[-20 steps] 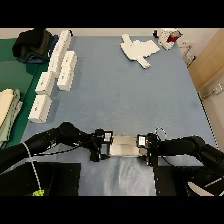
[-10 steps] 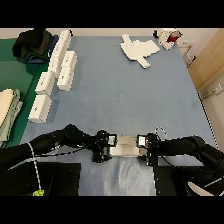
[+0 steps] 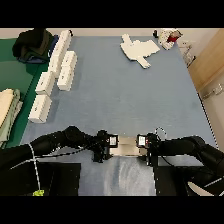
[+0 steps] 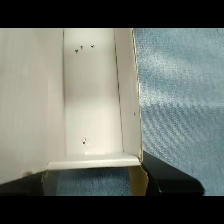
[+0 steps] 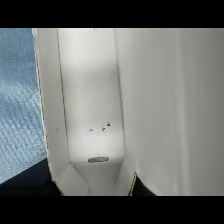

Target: Fold the box.

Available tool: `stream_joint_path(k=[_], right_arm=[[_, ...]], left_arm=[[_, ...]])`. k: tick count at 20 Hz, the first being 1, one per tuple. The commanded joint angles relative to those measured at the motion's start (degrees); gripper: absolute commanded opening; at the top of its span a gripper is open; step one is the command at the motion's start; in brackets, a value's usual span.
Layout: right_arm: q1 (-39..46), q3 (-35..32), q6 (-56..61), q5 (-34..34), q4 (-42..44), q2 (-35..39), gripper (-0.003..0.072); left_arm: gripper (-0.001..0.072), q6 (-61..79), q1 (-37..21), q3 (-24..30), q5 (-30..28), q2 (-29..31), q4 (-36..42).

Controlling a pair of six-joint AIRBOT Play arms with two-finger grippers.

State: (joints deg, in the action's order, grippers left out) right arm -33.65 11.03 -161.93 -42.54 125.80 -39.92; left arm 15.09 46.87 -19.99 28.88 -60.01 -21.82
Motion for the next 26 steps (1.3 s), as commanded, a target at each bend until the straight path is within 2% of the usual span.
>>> stream_joint_path(k=[1,22,23,25,26], right_arm=[[-0.04,-0.02,-0.04,0.02,0.0,0.0,0.0511],[-0.04,0.02,0.11,-0.48,0.04,0.0,0.0511],[-0.04,0.04,0.11,-0.42,0.02,0.0,0.0556],[-0.04,0.61,2.19,-0.76,-0.09,0.0,0.072],[-0.04,1.36,5.05,-2.29,-0.59,0.02,0.072]], left_arm=[[0.0409,-0.2,0.07,-0.02,-0.33,-0.04,-0.04],[0.0409,-0.15,0.07,-0.02,-0.31,-0.02,-0.04],[0.0409,-0.13,0.07,-0.02,-0.31,-0.02,-0.04],[0.0409,-0.13,0.07,-0.02,-0.31,-0.02,-0.04],[0.0409,-0.13,0.07,-0.02,-0.31,-0.02,-0.04]])
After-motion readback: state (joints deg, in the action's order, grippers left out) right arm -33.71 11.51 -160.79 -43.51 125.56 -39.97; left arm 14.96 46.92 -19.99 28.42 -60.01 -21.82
